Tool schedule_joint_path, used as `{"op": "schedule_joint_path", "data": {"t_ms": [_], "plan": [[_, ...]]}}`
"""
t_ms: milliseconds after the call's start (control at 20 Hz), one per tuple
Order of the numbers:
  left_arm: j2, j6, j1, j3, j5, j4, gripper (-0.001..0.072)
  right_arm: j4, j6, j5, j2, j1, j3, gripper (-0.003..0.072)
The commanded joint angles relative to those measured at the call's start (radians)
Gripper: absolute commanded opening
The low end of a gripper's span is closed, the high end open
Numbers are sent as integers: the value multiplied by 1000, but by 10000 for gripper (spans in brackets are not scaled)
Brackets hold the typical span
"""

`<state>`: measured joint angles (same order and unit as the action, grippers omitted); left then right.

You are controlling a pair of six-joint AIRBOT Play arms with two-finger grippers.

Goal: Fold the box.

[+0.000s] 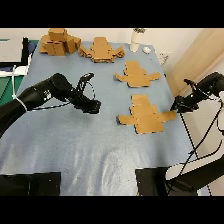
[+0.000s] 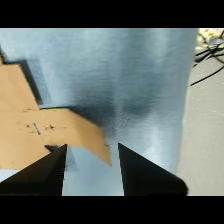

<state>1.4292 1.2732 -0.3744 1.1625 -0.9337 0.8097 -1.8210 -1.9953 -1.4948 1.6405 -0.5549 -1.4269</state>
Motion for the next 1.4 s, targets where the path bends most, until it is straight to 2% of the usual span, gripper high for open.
{"op": "schedule_joint_path", "data": {"t_ms": [0,150,350,500,550,650,750,800,850,900,1100,1250,1300,1350], "plan": [[0,-1,0,0,-4,-2,13,64,32,29,1,0,-27,494],[0,-1,0,0,0,-3,13,40,19,16,23,0,7,493],[0,-1,0,0,-3,-4,13,-119,-69,-37,51,2,62,493],[0,-4,0,0,-26,-23,13,-164,-74,-61,53,19,71,486],[0,-18,0,0,-34,-36,13,-173,-74,-64,53,28,74,400],[0,-60,0,0,-55,-70,13,-173,-74,-67,54,52,82,370],[0,-62,0,0,-72,-90,13,-173,-74,-74,54,69,87,280],[0,-62,0,0,-80,-92,13,-173,-73,-75,54,77,89,275],[0,-63,0,0,-87,-92,13,-179,-71,-84,54,85,91,107],[0,-72,1,0,-93,-94,13,-196,-71,-96,54,95,92,11],[-1,-110,31,33,-180,-108,13,-407,-69,-137,53,165,92,4],[-4,-158,93,68,-273,-147,16,-536,-19,-117,51,277,105,4],[-8,-158,116,73,-286,-153,229,-561,1,-95,45,319,120,4],[-10,-158,138,76,-293,-161,485,-583,19,-56,35,360,143,4]]}}
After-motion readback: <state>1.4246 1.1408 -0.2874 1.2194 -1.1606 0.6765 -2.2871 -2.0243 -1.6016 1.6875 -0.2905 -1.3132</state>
